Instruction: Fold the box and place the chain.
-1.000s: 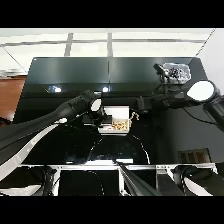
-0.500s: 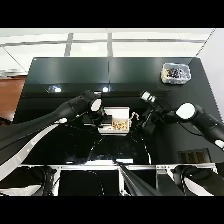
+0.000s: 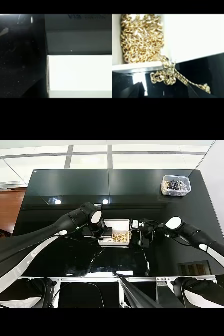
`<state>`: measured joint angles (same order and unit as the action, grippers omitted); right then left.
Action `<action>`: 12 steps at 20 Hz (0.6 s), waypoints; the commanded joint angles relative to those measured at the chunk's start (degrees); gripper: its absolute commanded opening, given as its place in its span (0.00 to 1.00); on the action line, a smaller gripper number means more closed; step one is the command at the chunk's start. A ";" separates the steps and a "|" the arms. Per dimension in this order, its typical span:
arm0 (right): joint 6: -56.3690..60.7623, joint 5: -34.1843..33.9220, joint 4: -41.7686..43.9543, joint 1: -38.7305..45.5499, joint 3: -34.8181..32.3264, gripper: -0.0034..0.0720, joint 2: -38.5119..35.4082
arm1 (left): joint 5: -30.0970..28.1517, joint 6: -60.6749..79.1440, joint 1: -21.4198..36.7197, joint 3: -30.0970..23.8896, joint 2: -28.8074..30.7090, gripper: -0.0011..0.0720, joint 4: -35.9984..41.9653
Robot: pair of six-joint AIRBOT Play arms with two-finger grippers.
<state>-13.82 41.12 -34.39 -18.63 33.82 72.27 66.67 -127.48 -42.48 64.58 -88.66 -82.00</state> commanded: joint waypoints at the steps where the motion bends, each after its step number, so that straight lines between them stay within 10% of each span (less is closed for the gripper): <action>1: -3.19 -0.79 1.18 -0.31 0.90 0.98 2.58 | -0.04 0.02 0.02 0.02 -0.04 0.05 0.00; 4: -3.08 -2.05 1.09 -1.25 2.19 0.97 4.59 | -0.02 0.00 0.02 0.02 -0.04 0.05 0.02; 8: 3.87 -1.07 -3.76 -1.11 2.29 0.09 4.66 | -0.04 0.02 0.02 0.02 -0.04 0.05 0.02; 12: 15.37 -1.79 -7.82 -0.31 2.29 0.07 1.20 | -0.02 0.02 0.02 0.02 -0.04 0.05 0.02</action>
<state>-7.55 39.83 -38.61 -19.46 36.03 75.33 66.67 -127.46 -42.48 64.58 -88.66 -81.95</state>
